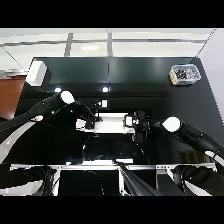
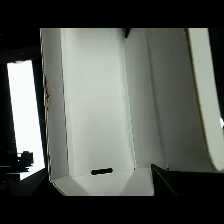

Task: Fold the box and place the chain.

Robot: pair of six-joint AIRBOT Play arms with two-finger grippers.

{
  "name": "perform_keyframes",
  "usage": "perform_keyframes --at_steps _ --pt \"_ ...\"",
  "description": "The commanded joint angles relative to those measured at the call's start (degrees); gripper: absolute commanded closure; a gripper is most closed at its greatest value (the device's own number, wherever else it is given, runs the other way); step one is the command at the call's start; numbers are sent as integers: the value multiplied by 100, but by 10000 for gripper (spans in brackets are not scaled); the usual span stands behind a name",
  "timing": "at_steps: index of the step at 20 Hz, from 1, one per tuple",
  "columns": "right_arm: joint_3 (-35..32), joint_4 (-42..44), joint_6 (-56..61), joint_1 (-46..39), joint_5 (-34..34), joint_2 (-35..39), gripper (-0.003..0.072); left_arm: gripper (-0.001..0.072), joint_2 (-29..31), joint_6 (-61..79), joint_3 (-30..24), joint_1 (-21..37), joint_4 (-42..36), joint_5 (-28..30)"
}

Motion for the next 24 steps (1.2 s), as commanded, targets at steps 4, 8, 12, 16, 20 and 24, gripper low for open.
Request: perform_keyframes --at_steps 4,8,12,16,20,24 --pt "72 -22 44 -7 -72 4 -13 681 -4 9 4 -2 2 -2" --pt "203 -15 44 -129 -61 2 -13 681 -4 9 4 -2 2 -48" --pt "203 -22 -2 -455 9 2 -13 681 -4 9 4 -2 0 -68" --pt "203 254 -861 -459 520 -195 -13 681 -4 9 4 -2 0 -66" --pt "205 1276 -1919 -459 546 -525 -14 681 -4 9 4 -2 -20 -66" --pt "216 1362 -1950 -461 546 -852 -14 681 -4 9 4 -4 -20 -66"
